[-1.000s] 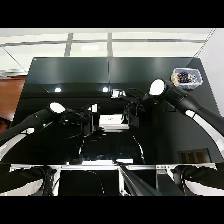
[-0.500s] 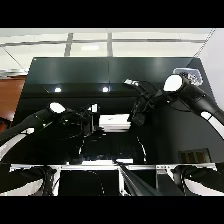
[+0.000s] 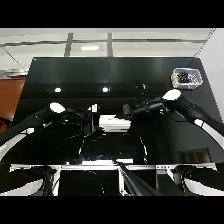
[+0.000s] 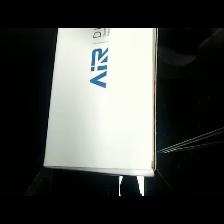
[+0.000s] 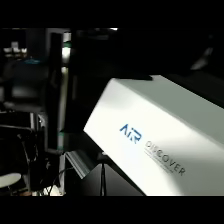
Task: Fold the box and place the chain.
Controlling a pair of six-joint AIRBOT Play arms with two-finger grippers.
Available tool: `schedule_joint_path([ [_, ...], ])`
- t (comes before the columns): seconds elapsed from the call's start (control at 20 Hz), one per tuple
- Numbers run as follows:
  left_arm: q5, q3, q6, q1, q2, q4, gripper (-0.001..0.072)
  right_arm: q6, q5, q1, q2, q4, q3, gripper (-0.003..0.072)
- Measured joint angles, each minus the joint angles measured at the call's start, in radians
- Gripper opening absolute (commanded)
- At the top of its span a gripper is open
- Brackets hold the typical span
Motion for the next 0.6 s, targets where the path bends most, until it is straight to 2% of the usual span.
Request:
schedule_joint_path([
  [0.6,0.000,0.000,0.001,-0.001,0.000,0.002,0.0332,0.154,-0.081,0.042,-0.061,-0.175,-0.013,0.0017],
])
